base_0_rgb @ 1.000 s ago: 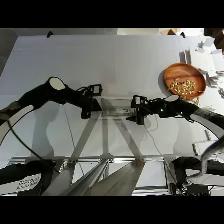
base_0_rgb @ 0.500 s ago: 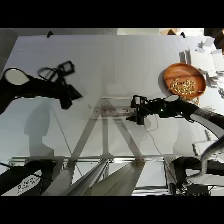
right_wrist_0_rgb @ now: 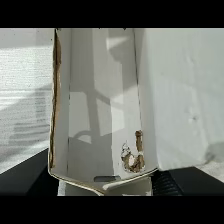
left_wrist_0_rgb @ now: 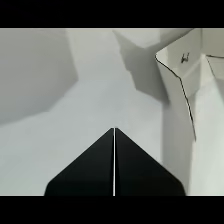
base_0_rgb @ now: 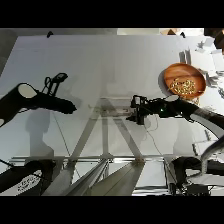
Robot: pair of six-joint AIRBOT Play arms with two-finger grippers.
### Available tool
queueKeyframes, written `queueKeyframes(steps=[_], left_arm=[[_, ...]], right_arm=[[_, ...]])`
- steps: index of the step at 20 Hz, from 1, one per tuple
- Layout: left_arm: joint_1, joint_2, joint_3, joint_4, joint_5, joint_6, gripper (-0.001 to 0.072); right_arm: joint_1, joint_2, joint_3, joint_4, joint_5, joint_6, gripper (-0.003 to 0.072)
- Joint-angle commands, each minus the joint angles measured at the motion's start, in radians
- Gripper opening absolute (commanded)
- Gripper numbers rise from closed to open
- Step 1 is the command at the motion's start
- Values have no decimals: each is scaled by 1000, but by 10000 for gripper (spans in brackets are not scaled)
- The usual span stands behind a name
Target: Fold the box and place the chain.
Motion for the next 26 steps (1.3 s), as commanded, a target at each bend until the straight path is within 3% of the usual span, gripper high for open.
queueKeyframes(steps=[1,9,13,17,22,25,26], left_arm=[[-55,-81,-37,-76,70,-55,3],[-178,-181,-37,-264,158,-6,3],[-176,-166,-37,-344,136,23,4],[-176,-165,-37,-507,82,130,12],[-176,-165,-37,-570,70,129,19],[-176,-137,-37,-550,92,130,47],[-176,-124,-37,-550,109,130,109]], right_arm=[[1,0,0,0,0,0,513],[1,0,0,0,0,0,513],[1,0,0,0,0,0,513],[1,0,0,0,0,0,513],[1,0,0,0,0,0,513],[1,0,0,0,0,0,513],[1,0,0,0,0,0,513]])
